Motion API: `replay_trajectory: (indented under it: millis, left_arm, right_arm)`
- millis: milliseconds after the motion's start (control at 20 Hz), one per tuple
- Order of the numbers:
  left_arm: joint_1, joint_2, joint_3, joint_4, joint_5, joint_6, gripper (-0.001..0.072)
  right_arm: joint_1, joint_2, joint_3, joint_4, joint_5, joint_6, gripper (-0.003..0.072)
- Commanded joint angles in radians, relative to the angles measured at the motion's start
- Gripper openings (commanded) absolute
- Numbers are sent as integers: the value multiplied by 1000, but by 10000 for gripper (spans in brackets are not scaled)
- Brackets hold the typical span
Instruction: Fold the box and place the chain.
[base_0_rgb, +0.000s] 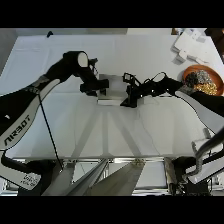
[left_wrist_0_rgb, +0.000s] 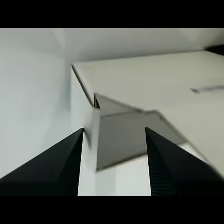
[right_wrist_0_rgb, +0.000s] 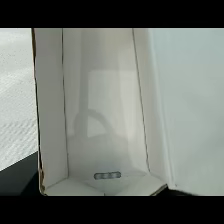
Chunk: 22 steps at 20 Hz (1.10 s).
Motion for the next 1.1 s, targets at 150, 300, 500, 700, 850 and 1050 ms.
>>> replay_trajectory:
  millis: [150, 300, 500, 700, 850, 1050]
  left_arm:
    - [182, 116, 1, -187, -224, 261, 424]
    - [264, 143, 0, -132, -313, 352, 423]
    - [354, 157, 0, -126, -210, 594, 423]
    - [370, 157, -43, -270, -79, 1000, 425]
    - [370, 166, -130, -375, -12, 1386, 425]
    - [364, 166, -271, -400, 94, 1752, 529]
  right_arm:
    - [1, -1, 0, 0, 0, -1, 556]
    - [1, -1, 0, 0, 0, -1, 556]
    - [1, -1, 0, 0, 0, -1, 556]
    - [1, -1, 0, 0, 0, -1, 556]
    - [1, -1, 0, 0, 0, -1, 556]
    - [1, -1, 0, 0, 0, -1, 556]
